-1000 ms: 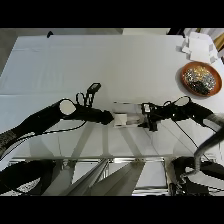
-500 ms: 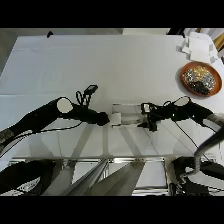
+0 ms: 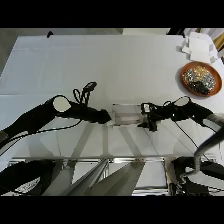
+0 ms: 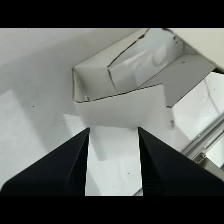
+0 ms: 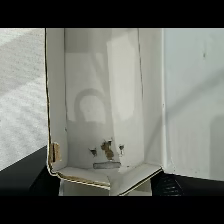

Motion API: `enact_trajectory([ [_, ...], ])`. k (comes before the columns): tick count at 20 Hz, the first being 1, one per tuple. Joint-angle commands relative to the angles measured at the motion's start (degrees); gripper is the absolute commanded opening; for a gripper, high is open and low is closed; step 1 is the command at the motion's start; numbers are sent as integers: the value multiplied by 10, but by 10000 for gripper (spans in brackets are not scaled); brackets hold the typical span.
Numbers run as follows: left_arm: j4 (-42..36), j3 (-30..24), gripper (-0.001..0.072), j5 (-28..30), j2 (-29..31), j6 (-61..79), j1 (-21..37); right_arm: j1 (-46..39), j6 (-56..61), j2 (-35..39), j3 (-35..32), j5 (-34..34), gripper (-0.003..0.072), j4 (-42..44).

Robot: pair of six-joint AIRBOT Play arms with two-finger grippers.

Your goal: Fold the box and place the chain.

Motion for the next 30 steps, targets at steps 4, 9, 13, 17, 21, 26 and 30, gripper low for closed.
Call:
enact_trajectory([
  [4, -7, 5, 350, -3, -12, -1, -30, 0, 0, 0, 0, 0, 371, 0],
  [9, 15, 5, 399, 10, -16, -40, -36, 0, 0, 0, 0, 0, 371, 0],
  [13, 37, 6, 399, 29, -19, -77, -52, 0, 0, 0, 0, 0, 371, 0],
  [17, 108, 53, 398, 24, -48, -169, -69, 0, 0, 0, 0, 0, 371, 0],
  [21, 132, 90, 398, 13, -77, -199, -90, 0, 0, 0, 0, 0, 371, 0],
  [26, 176, 97, 399, 10, -89, -273, -102, 0, 0, 0, 0, 0, 371, 0],
  [30, 236, 117, 399, -2, -89, -339, -107, 0, 0, 0, 0, 0, 371, 0],
])
